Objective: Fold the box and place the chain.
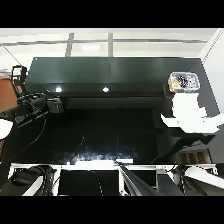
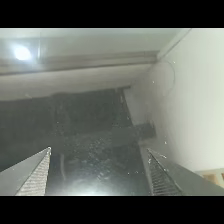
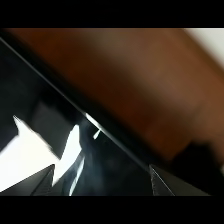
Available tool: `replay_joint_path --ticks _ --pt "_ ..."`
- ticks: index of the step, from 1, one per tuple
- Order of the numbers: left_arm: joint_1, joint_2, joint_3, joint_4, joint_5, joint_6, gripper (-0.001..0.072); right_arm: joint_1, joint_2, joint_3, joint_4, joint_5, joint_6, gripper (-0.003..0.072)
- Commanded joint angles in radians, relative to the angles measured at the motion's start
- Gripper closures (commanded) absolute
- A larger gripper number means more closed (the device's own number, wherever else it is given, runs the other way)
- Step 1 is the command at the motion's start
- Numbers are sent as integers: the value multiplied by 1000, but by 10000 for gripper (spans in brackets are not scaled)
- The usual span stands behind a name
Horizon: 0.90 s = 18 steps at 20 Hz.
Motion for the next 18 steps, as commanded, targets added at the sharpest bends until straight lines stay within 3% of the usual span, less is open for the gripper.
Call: replay_joint_path --ticks 1,3,12,13,14,15,18 --pt "-5 -23 0 -36 6 0 10 -186 -180 122 447 281 -335 -7" --pt "-5 -26 0 -37 12 0 10 -221 -248 133 562 327 -372 -6" --pt "-5 -26 0 -82 12 0 10 -132 -417 240 512 316 -513 -6" --pt "-5 -27 0 -81 13 0 10 -122 -416 241 495 313 -530 43" --pt "-5 -27 0 -81 13 0 10 -115 -417 240 483 312 -534 179" --pt "-5 -27 0 -81 12 0 10 -109 -417 240 483 312 -547 216" --pt "-5 -27 0 -82 -7 0 10 -91 -417 240 482 315 -549 225"
